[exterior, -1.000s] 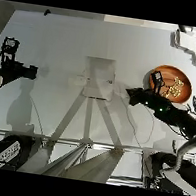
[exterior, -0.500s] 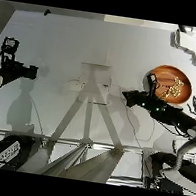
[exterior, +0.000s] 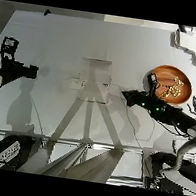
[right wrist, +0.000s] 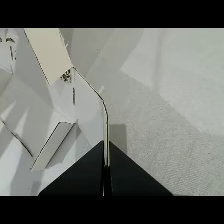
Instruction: Fold the box and place the chain.
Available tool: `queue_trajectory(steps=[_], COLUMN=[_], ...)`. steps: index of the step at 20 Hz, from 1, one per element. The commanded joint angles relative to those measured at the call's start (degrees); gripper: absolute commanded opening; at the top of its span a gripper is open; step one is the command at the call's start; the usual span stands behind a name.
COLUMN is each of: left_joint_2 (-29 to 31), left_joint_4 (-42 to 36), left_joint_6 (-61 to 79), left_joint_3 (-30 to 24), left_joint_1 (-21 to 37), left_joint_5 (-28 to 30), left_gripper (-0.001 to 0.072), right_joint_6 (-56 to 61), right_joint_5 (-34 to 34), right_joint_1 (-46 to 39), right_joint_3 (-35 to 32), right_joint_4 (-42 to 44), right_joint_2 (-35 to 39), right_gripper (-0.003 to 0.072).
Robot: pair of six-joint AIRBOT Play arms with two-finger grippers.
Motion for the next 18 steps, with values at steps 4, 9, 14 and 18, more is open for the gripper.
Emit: queue_trajectory(steps=[4, 9, 14, 18], left_joint_2=[0.13, 0.28, 0.28, -1.44], left_joint_4=[-0.59, 0.04, 4.24, -0.42], left_joint_6=[3.26, 5.20, 5.14, 7.85], left_joint_3=[-0.02, 2.71, 7.21, 10.49], left_joint_1=[-1.64, -15.85, -27.65, -23.39], left_joint_5=[-9.38, -15.43, -26.16, -28.37], left_gripper=[0.0133, 0.0282, 0.0283, 0.0324], right_joint_6=[-0.04, -0.04, -0.04, -0.04], right_joint_5=[0.09, 0.09, 0.09, 0.04], right_joint_1=[0.04, 0.04, 0.04, 0.04], right_joint_3=[0.02, 0.00, 0.02, 0.00], right_joint_4=[0.09, 0.09, 0.09, 0.07], right_joint_2=[-0.04, -0.04, -0.04, -0.04], right_gripper=[0.0016, 0.0016, 0.0016, 0.0016])
